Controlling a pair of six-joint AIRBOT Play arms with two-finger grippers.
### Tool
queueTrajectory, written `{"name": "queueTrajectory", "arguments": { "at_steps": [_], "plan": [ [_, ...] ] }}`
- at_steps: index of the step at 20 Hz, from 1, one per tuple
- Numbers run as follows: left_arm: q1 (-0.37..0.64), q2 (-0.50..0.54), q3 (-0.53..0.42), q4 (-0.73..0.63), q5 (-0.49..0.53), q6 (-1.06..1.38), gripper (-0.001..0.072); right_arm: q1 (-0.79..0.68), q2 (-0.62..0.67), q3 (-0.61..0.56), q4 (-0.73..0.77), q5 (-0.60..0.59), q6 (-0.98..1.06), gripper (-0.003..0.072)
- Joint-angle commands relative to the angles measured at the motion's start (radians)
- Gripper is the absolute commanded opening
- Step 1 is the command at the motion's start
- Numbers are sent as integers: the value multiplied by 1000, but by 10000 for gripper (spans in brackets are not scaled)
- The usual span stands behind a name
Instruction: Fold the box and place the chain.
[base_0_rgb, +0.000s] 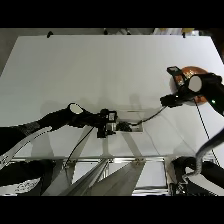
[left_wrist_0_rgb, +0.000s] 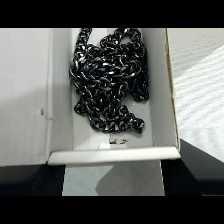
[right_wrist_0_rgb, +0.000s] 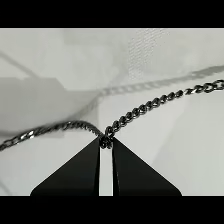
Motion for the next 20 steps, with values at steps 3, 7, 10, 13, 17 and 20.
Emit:
{"name": "queueTrajectory", "arguments": {
  "at_steps": [3,7,10,13,17,20],
  "plan": [
    [0,0,0,0,0,0,334,46,256,1,45,139,-17,19],
    [0,0,0,0,0,0,334,89,377,1,155,190,-16,19],
    [0,0,0,0,0,0,334,134,431,1,231,209,-12,19],
    [0,0,0,0,0,0,334,191,468,1,299,209,-8,19],
    [0,0,0,0,0,0,334,270,479,1,364,203,-8,19],
    [0,0,0,0,0,0,334,322,479,1,385,164,-5,19]
  ]
}}
